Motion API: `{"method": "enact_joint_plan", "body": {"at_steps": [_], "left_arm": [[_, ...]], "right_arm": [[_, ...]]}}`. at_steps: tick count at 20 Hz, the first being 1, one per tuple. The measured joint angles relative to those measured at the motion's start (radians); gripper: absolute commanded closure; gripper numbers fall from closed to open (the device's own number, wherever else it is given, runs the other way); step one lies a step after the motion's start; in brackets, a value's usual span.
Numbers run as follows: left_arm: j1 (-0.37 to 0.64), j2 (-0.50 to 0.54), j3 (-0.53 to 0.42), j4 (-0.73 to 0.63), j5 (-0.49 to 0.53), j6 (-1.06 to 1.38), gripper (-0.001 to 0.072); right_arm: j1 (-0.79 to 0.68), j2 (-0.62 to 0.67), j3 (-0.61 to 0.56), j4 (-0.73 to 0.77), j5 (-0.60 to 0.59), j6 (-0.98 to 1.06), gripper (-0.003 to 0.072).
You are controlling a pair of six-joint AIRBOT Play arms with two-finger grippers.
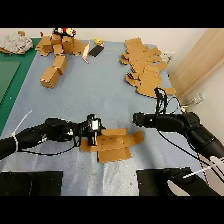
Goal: Fold the box.
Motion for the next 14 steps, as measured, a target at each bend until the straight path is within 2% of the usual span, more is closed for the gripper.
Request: {"method": "enact_joint_plan", "body": {"at_steps": [7, 14], "left_arm": [[0.0, 0.002, -0.004, 0.016, -0.078, -0.071, 0.0696], [0.0, 0.002, -0.004, 0.026, -0.1, -0.114, 0.0696]], "right_arm": [[0.0, 0.0, 0.0, 0.0, 0.0, 0.0, 0.0467], [0.0, 0.0, 0.0, 0.0, 0.0, -0.003, 0.0467]]}}
